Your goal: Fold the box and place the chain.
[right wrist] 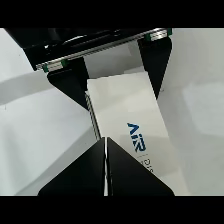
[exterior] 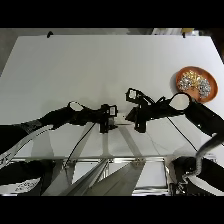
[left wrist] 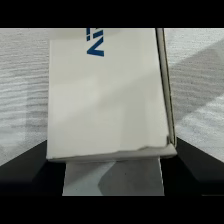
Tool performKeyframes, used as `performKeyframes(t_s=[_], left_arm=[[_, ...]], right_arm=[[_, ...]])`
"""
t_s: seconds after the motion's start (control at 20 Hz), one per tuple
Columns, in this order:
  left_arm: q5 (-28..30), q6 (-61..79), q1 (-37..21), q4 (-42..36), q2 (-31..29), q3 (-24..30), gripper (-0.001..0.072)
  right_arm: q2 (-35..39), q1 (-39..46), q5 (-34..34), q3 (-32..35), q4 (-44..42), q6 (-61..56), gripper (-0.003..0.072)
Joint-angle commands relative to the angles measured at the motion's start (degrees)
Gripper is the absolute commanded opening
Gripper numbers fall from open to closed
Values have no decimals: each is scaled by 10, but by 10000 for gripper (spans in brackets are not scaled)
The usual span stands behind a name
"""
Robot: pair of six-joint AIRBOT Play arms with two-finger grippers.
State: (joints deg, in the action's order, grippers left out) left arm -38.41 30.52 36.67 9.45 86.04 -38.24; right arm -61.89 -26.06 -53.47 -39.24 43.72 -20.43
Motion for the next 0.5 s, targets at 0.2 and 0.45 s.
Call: performKeyframes(t_s=[0.2,0.45], left_arm=[[0,0,0,0,0,0,170],[0,0,0,0,0,0,170]], right_arm=[[-12,0,-31,0,31,0,11],[-12,0,-30,0,40,-1,12]])
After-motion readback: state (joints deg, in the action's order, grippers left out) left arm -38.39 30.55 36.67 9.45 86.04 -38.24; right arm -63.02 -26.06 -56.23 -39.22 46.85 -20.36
